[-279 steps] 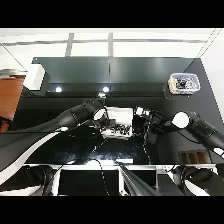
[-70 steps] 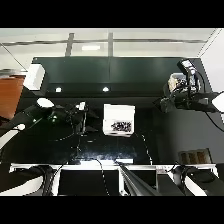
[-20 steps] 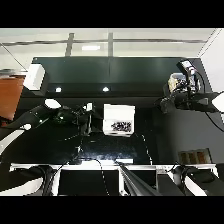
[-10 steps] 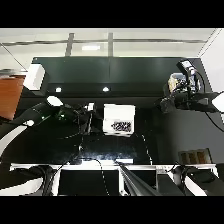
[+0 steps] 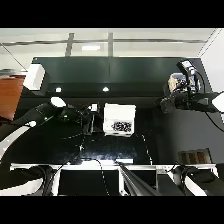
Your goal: Fold the box and place the chain.
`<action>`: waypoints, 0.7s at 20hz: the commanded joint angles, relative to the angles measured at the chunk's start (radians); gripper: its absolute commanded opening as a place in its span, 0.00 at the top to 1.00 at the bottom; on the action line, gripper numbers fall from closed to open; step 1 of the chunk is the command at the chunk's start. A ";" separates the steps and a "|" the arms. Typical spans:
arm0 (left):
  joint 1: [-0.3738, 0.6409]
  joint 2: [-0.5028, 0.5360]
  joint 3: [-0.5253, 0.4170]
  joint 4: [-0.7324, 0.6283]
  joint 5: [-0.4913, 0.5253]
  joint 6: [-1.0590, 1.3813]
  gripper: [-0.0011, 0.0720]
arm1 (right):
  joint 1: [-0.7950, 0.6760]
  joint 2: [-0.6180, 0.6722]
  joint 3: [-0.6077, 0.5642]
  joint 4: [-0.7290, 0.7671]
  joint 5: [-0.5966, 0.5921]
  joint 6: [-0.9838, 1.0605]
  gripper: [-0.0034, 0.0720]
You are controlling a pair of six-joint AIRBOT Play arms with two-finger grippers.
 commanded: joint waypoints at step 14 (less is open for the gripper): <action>-0.029 -0.012 0.013 0.014 0.031 -0.038 0.04 | 0.000 0.000 0.000 0.000 0.000 0.000 0.02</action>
